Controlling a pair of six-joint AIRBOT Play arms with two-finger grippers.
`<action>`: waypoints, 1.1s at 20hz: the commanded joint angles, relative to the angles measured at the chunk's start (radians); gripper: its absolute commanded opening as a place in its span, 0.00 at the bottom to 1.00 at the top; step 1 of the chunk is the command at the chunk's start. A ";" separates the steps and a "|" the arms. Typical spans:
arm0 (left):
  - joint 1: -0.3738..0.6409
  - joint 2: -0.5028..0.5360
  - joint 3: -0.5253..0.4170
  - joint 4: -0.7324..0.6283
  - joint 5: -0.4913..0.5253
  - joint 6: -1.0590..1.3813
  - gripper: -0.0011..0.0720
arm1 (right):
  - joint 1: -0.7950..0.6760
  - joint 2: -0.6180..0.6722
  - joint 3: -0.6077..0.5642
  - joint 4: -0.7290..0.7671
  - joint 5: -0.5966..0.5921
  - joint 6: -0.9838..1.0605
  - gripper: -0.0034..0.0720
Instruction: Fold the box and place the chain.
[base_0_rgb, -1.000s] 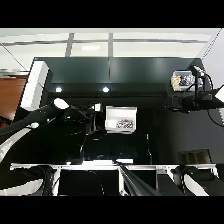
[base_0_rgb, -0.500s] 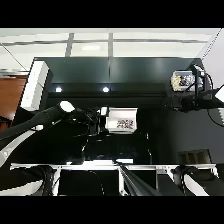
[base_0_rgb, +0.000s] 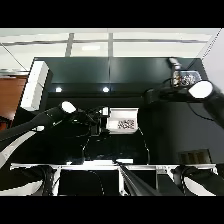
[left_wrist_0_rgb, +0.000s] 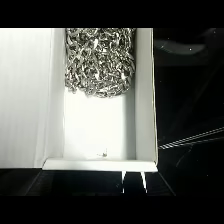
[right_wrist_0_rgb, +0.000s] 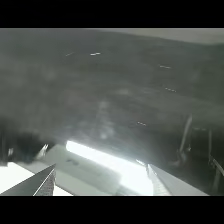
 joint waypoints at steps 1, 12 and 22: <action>-0.001 -0.001 0.000 0.001 0.001 -0.002 0.57 | 0.069 -0.085 0.000 0.105 0.037 -0.423 0.85; -0.001 -0.001 0.000 0.001 0.001 -0.002 0.57 | 0.122 -0.068 0.016 0.079 0.269 -0.722 0.85; -0.001 -0.001 0.000 0.001 0.001 -0.002 0.57 | 0.161 -0.077 0.001 0.082 0.331 -0.785 0.85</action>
